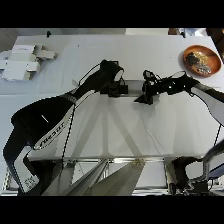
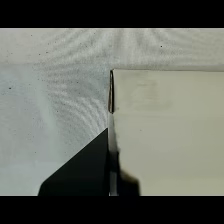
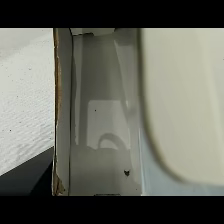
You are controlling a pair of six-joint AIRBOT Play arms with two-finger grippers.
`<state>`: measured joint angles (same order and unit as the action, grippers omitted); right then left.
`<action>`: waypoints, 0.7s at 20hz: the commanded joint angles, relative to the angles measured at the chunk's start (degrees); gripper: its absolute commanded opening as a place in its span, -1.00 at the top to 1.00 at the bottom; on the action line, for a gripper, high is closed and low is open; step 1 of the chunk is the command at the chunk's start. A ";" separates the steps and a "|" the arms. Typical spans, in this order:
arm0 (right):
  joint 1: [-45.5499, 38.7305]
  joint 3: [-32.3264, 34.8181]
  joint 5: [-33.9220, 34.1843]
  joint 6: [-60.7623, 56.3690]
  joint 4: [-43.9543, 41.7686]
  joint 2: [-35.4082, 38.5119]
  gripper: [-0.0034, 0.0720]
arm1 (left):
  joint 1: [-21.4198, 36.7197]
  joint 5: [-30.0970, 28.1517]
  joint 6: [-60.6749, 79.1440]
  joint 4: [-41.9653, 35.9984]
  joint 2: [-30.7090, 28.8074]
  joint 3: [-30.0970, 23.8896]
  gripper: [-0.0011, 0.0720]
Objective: Fold the box and place the chain.
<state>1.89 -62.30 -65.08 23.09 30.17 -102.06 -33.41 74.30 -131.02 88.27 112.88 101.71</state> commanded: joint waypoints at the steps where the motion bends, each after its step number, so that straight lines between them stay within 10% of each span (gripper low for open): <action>1: 0.07 -0.02 -0.04 -0.15 -0.09 0.02 -0.28 | -0.02 0.74 -0.39 -0.59 0.33 -0.04 0.94; 8: 0.07 -0.02 -0.04 -0.15 -0.09 0.02 -0.28 | 0.04 1.36 -0.37 -2.60 0.26 -0.04 0.90; 12: 0.07 -0.02 -0.04 -0.15 -0.09 0.02 -0.28 | 0.02 1.86 -0.31 -3.61 -0.24 -0.04 0.45; 14: 0.07 -0.02 -0.04 -0.15 -0.09 0.02 -0.28 | 0.04 1.81 -0.20 -3.82 -0.98 -0.04 -0.14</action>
<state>1.98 -62.26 -65.34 22.96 30.17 -102.06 -33.41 75.88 -131.55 84.99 112.60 101.60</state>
